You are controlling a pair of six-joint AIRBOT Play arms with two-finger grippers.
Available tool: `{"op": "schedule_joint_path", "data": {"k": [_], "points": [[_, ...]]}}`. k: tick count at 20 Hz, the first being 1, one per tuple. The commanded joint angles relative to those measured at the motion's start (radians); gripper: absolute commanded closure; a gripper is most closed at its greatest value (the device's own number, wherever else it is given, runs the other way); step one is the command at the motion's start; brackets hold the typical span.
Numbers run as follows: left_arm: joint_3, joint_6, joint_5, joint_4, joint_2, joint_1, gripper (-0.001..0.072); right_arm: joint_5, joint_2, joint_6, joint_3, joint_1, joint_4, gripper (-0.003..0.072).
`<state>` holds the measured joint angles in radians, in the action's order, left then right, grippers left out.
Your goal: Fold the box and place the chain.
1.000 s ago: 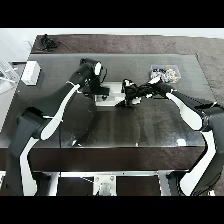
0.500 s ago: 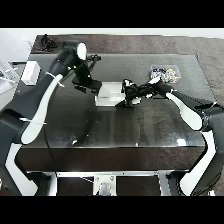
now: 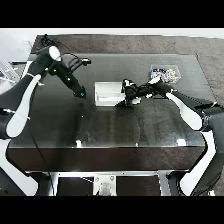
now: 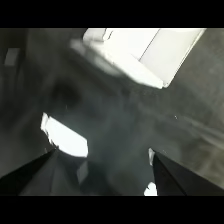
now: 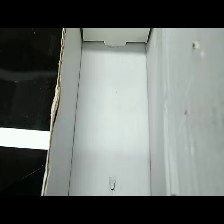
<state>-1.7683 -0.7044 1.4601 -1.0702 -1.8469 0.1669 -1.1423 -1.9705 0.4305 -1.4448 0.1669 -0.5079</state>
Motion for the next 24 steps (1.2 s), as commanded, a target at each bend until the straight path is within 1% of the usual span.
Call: {"op": "schedule_joint_path", "data": {"k": [1,2,4,6,8,11,15,20,24], "points": [[0.135,0.54,-0.13,0.289,-0.003,-0.074,-0.0011,0.0,0.0,0.0,0.0,0.0,0.0,0.0108],[0.156,0.654,-0.132,0.305,-0.007,-0.074,-0.0011,0.0,0.0,0.0,0.0,0.0,0.0,0.0108],[0.196,0.79,-0.172,0.323,-0.01,-0.074,-0.0011,0.0,0.0,0.0,0.0,0.0,0.0,0.0108],[0.221,0.848,-0.252,0.323,-0.01,-0.061,-0.0011,0.0,0.0,0.0,0.0,0.0,0.0,0.0108],[0.24,0.907,-0.29,0.362,-0.013,-0.053,-0.0011,0.0,0.0,0.0,0.0,0.0,0.0,0.0108],[0.241,0.976,-0.29,0.447,-0.055,-0.051,-0.0011,0.0,0.0,0.0,0.0,0.0,0.0,0.0108],[0.241,0.977,-0.298,0.487,-0.087,-0.048,-0.0011,0.0,0.0,0.0,0.0,0.0,0.0,0.0108],[0.241,0.986,-0.259,0.494,-0.09,-0.049,-0.0011,0.0,0.0,0.0,0.0,0.0,0.0,0.0108],[0.241,0.986,-0.247,0.494,-0.09,-0.049,-0.0011,0.0,0.0,0.0,0.0,0.0,0.0,0.0108]]}}
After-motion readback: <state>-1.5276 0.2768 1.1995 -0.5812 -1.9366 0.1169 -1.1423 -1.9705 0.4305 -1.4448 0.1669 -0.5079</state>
